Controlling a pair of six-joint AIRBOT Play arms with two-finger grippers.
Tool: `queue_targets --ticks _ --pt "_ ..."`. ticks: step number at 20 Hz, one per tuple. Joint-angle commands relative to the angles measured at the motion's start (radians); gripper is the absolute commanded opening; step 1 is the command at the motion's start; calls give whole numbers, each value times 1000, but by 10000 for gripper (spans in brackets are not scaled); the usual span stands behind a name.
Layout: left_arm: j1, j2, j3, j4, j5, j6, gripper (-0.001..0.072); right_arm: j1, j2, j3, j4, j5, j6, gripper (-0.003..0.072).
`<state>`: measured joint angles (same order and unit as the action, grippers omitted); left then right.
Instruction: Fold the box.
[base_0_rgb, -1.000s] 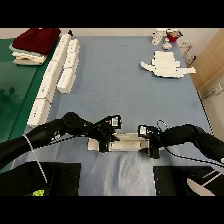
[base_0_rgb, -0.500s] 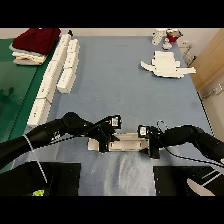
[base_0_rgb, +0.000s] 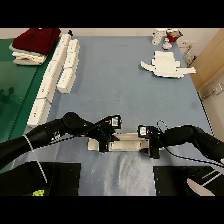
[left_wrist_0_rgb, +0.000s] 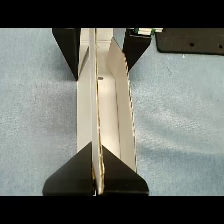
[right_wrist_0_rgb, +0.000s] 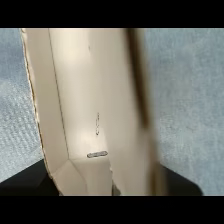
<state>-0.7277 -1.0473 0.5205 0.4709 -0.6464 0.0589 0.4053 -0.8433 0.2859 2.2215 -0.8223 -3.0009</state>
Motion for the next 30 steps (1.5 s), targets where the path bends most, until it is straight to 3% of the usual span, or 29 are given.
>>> queue_targets --ticks 1,21,25,30 --pt "0 0 1 0 0 0 13 0 1 6 1 5 0 506" --pt "0 0 1 -1 1 4 13 0 2 8 0 -5 0 509" --pt "0 0 1 -7 56 -8 14 0 2 8 0 -5 0 509" --pt "-1 -1 1 -7 26 -8 15 0 2 8 0 -5 0 509"
